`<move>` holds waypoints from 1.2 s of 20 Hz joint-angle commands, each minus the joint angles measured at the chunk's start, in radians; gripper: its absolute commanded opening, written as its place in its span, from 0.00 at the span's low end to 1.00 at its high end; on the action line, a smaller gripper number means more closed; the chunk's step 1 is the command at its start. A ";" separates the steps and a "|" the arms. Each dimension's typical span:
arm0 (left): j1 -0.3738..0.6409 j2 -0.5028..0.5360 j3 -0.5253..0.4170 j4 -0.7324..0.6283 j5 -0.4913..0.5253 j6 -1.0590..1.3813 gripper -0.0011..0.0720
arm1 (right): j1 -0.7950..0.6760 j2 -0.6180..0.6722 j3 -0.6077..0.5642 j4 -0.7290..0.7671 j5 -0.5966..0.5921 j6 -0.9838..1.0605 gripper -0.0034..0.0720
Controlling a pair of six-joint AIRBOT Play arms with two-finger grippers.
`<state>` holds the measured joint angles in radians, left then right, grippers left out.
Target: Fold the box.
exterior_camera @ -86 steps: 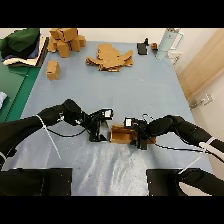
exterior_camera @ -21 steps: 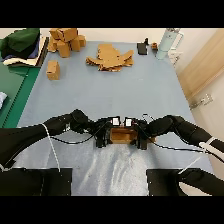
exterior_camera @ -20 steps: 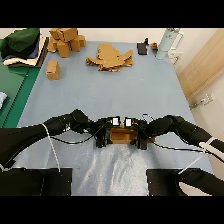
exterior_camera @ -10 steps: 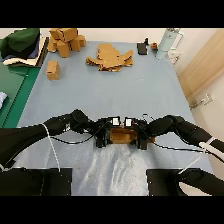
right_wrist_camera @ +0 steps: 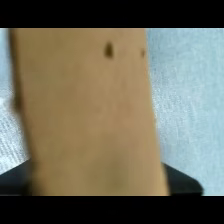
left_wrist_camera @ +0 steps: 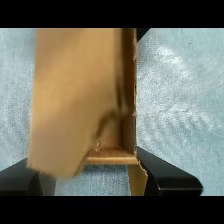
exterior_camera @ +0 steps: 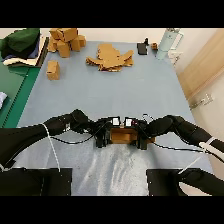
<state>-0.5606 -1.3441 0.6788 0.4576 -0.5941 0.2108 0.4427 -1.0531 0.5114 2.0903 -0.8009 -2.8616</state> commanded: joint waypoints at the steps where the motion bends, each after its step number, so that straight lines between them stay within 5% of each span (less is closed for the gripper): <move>1: 0.000 0.000 0.000 0.000 0.000 0.000 0.83 | 0.000 0.003 0.001 0.006 -0.023 0.002 1.00; 12: 0.000 0.000 0.000 -0.001 0.000 0.000 0.83 | -0.001 0.233 0.000 -0.229 -0.174 0.281 1.00; 16: 0.000 0.000 -0.001 -0.001 0.000 0.000 0.83 | -0.001 0.319 0.000 -0.106 -0.295 0.331 1.00; 19: 0.000 0.000 0.000 -0.001 0.000 0.000 0.83 | 0.000 0.338 0.000 0.067 -0.393 0.559 1.00; 24: 0.000 0.000 0.000 -0.001 0.000 0.000 0.83 | 0.002 0.336 0.000 0.188 -0.354 1.103 1.00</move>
